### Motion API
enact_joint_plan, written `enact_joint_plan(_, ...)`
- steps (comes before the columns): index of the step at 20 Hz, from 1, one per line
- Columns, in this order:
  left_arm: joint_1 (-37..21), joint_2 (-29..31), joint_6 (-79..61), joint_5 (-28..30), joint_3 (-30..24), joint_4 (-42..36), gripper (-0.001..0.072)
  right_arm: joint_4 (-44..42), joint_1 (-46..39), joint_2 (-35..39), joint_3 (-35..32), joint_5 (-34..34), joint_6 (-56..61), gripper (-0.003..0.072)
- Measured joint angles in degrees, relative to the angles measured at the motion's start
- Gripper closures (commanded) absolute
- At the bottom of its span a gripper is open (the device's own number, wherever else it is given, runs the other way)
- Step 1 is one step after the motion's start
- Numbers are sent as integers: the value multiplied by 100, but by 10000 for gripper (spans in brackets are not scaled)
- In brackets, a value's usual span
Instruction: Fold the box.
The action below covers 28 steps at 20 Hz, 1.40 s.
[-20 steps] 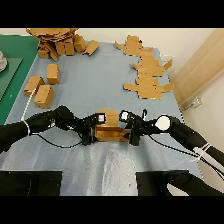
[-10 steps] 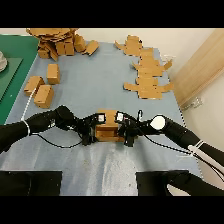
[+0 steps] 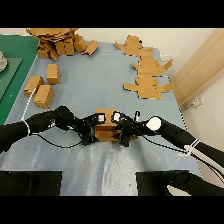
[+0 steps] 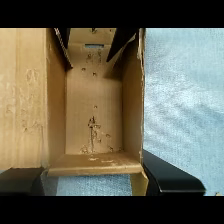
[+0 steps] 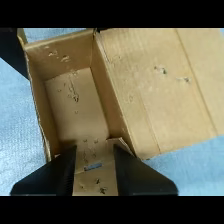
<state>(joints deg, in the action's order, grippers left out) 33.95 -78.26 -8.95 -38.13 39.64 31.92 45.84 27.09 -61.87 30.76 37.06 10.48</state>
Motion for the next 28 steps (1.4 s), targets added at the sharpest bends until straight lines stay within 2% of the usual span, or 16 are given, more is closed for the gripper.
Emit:
enact_joint_plan(8,0,0,-2,-2,0,4,317,-81,7,-76,0,120,203,269)
enact_joint_plan(11,0,0,0,0,0,2,317,378,-22,-20,2,190,979,287)
enact_joint_plan(16,0,-7,0,2,0,-7,317,1792,-367,426,-7,313,2885,287)
enact_joint_plan(17,0,-7,0,2,0,-4,317,2046,-509,577,-4,350,3200,364)
enact_joint_plan(18,0,-7,0,2,0,-4,317,2264,-667,721,-4,455,3449,570)
enact_joint_plan(19,0,-7,0,2,0,-4,317,2382,-820,896,-4,575,3707,672)
enact_joint_plan(24,0,-7,0,0,0,-2,317,2564,-1434,1698,-31,1102,5204,682)
enact_joint_plan(28,0,-7,0,0,0,0,317,2612,-1703,1919,-343,1502,6540,682)
